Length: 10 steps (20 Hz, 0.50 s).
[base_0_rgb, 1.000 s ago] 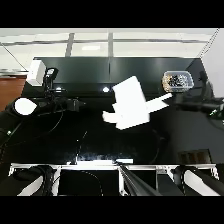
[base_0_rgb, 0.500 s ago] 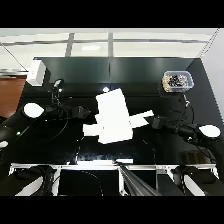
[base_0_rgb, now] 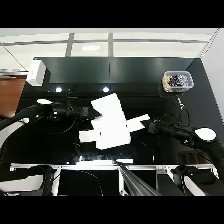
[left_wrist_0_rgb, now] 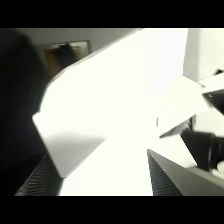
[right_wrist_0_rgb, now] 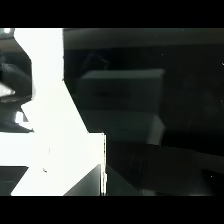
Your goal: Fold the box and place the chain.
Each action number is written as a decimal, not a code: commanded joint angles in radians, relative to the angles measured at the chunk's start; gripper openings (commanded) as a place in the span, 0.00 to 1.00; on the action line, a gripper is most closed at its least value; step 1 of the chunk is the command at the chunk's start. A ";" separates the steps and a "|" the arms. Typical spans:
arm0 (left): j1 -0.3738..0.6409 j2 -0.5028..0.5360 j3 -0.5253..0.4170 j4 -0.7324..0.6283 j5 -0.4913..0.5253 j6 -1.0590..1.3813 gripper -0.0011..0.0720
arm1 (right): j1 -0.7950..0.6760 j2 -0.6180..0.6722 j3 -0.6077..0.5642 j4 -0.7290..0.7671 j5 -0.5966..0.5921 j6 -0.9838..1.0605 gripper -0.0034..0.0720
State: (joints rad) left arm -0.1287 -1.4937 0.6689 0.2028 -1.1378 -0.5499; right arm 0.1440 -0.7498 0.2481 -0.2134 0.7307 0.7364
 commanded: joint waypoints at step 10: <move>-0.039 -0.167 0.241 0.271 -0.250 0.235 0.67 | 0.003 0.001 -0.001 -0.051 -0.002 0.029 0.06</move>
State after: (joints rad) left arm -0.1421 -1.6520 0.8688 0.4030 -1.3720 -0.3565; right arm 0.1463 -0.7498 0.2474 -0.2279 0.7277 0.7418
